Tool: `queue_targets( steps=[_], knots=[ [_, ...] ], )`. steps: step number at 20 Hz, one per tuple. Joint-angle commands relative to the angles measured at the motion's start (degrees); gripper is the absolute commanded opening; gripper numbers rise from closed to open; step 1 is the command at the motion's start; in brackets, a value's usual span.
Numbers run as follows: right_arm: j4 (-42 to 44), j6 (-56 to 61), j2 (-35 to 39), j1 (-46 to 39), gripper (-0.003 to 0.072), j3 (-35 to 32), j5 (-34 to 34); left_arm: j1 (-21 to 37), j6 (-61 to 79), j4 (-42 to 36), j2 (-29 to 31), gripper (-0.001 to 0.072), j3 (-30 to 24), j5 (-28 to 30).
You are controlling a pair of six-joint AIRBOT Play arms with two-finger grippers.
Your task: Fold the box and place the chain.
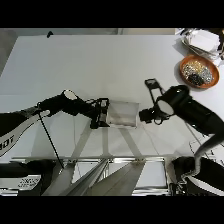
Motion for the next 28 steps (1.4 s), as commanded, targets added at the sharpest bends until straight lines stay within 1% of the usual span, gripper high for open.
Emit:
queue_targets(
  steps=[1,3,4,6,8,10,11,13,17,19,20,23,24,25,28],
  knots=[
    [3.13,-10.84,5.70,-7.06,0.0439,0.02,-0.39,-0.02,-0.13,-0.22,0.00,0.0343,0.07,0.26],
    [8.68,-19.47,5.97,-12.57,0.0440,0.02,-0.31,-0.02,-0.13,-0.20,0.00,0.0343,0.07,0.24],
    [9.25,-22.51,5.92,-15.65,0.0440,0.02,-1.81,-0.02,-0.13,-0.22,0.00,0.0343,0.07,0.26],
    [8.74,-26.16,5.84,-23.39,0.0437,0.39,-6.91,-0.09,-0.13,-0.22,0.00,0.0343,0.07,0.20],
    [8.94,-30.67,4.50,-32.98,0.0433,2.78,-11.02,-0.22,-0.13,-0.22,0.00,0.0343,0.07,0.24],
    [9.70,-35.08,0.70,-41.81,0.0405,6.88,-14.21,-0.26,-0.13,-0.24,0.00,0.0343,0.07,0.22],
    [10.40,-35.80,-2.34,-45.09,0.0406,9.49,-14.95,-0.24,-0.11,-0.20,0.00,0.0343,0.07,0.24],
    [13.14,-37.24,-10.80,-50.27,0.0406,16.20,-16.13,-0.24,-0.13,-0.20,0.00,0.0343,0.07,0.24],
    [13.53,-36.89,-31.41,-57.00,0.0398,32.24,-13.86,-0.24,-0.13,-0.22,0.00,0.0343,0.07,0.20],
    [13.51,-35.19,-38.91,-59.10,0.0398,37.64,-12.92,-0.24,-0.13,-0.22,0.00,0.0343,0.07,0.24],
    [13.55,-34.60,-41.18,-59.89,0.0398,39.01,-13.18,-0.24,-0.13,-0.22,0.00,0.0343,0.07,0.24],
    [13.53,-33.29,-43.39,-61.33,0.0395,39.56,-17.44,-0.24,-0.13,-0.22,0.00,0.0343,0.07,0.24],
    [13.55,-33.00,-43.39,-61.57,0.0381,39.56,-19.04,-0.24,-0.11,-0.22,0.00,0.0343,0.07,0.22],
    [13.57,-32.96,-43.39,-61.66,0.0348,39.56,-20.46,-0.26,-0.13,-0.22,0.00,0.0343,0.07,0.22],
    [15.28,-32.98,-43.63,-61.66,0.0338,39.56,-22.60,-0.24,-0.13,-0.22,0.00,0.0343,0.07,0.22]
  ],
)
